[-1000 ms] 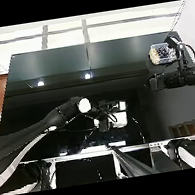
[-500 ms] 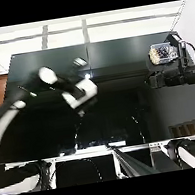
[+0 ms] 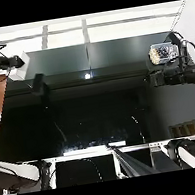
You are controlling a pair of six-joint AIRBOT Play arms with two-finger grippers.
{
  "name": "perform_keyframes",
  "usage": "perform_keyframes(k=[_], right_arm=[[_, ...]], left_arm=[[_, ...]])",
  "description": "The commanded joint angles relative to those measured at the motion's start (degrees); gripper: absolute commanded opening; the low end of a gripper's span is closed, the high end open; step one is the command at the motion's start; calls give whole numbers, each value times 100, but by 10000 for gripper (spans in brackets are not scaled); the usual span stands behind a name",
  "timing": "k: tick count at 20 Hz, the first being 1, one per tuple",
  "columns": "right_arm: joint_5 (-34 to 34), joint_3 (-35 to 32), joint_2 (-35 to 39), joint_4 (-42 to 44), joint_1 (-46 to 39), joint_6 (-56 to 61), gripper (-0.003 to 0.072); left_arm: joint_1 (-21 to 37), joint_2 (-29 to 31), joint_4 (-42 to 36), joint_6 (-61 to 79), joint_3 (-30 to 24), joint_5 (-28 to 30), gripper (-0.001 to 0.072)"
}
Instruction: Fold the box and place the chain.
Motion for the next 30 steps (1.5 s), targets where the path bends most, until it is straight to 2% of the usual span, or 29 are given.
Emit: perform_keyframes(k=[1,4,7,8,9,10,13,15,16,17,18,19,21,23,24,26,28,30], right_arm=[[-39,0,0,31,4,201,20],[-129,0,-2,24,20,201,19],[-164,0,-7,24,63,199,19],[-162,0,-7,24,90,199,20],[-162,0,-7,20,116,199,20],[-164,0,-7,20,140,199,19],[-162,2,-7,356,142,197,19],[-188,24,-7,343,142,164,19],[-291,50,-7,258,142,101,19],[-459,72,-7,219,142,96,19],[-573,118,-7,350,144,94,19],[-570,181,-7,608,181,-13,19],[-758,247,-7,680,455,-437,18],[-1379,243,-20,201,769,-505,19],[-1799,236,-35,-186,896,-505,19],[-2437,122,-142,-931,1016,-498,19],[-3042,-210,-369,-975,999,-492,18],[-3440,-529,-787,-981,999,-492,18]], left_arm=[[212,-986,1123,-599,1132,118,405],[234,-1580,1051,-627,1615,-72,405],[227,-1803,796,-625,1692,-52,415],[214,-1788,815,-625,1711,-52,450],[214,-1753,874,-627,1792,-125,663],[214,-1698,992,-741,1937,-269,720],[214,-1316,1537,-1517,2221,-866,720],[214,-848,1460,-1561,2216,-1285,719],[190,-595,1381,-1582,2216,-1561,656],[177,-348,1191,-1681,2212,-1878,383],[173,-101,785,-1709,2153,-2245,19],[175,129,229,-1484,2009,-2616,25],[133,682,-763,-916,1370,-3115,23],[-68,1429,-1346,-863,348,-2732,23],[-254,1902,-1421,-702,-293,-2295,23],[-765,3080,-1416,-361,-1969,-994,23],[-1235,4170,-1298,-157,-3781,435,23],[-1534,5016,-1235,-155,-5342,1766,25]])
